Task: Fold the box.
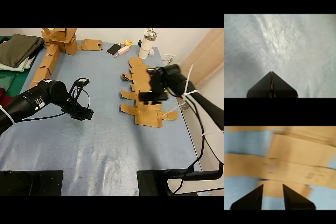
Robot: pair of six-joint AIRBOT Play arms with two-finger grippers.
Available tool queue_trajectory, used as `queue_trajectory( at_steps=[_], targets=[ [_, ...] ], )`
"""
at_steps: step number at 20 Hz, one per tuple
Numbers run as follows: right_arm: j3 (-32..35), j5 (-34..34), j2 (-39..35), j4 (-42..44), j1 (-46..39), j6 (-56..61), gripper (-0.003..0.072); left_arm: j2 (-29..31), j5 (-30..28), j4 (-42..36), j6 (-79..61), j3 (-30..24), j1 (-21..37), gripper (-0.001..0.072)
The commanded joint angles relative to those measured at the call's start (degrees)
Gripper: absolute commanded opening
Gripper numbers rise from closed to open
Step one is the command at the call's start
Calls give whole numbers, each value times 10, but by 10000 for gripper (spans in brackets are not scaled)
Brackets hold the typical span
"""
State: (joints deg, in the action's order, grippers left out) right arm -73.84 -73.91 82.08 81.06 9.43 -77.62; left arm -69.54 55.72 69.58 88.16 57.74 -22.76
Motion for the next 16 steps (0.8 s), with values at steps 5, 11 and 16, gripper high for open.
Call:
queue_trajectory(
  at_steps=[5,11,16],
  targets=[
    [-6,16,12,118,-318,-190,458,0,-110,-5,0,0,-1,11],
    [-6,-2,61,247,-428,-341,458,0,-110,-7,0,0,-1,11],
    [-6,-43,112,332,-419,-424,456,0,-104,-56,-1,0,-1,11]
  ],
)
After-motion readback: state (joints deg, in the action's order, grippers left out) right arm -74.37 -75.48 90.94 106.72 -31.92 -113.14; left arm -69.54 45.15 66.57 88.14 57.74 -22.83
